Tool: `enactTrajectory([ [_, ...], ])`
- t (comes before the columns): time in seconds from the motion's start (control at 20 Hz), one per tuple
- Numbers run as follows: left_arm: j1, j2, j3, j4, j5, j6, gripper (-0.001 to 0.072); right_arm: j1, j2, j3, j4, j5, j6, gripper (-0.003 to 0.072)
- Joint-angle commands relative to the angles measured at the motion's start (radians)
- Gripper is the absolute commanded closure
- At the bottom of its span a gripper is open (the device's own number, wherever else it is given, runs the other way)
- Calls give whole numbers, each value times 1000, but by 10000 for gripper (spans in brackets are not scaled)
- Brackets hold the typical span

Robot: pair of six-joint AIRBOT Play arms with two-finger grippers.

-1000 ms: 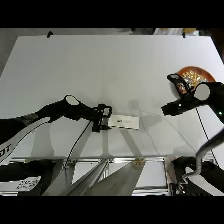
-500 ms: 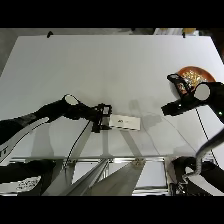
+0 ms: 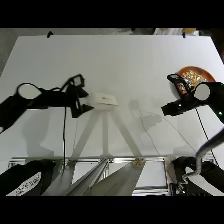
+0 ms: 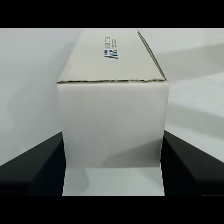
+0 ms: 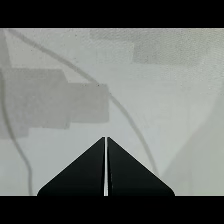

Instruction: Fold the box and place the chain.

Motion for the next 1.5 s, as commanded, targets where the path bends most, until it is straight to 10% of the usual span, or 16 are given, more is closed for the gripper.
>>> enactTrajectory([
  [0.0, 181, 117, 0, 221, -30, -236, 458, -1, 1, 0, 0, 0, 0, 669],
  [0.55, 723, 119, -53, 438, -86, -526, 432, -1, 1, 0, 0, 0, 0, 669],
  [0.95, 725, 119, -145, 531, -292, -571, 427, -1, 1, 0, 0, 0, 0, 669],
  [1.25, 724, 142, -224, 594, -293, -638, 126, -1, 1, 0, 0, 0, 0, 669],
  [1.45, 712, 187, -223, 597, -300, -638, 55, -1, 1, 0, 0, 0, 0, 669],
])
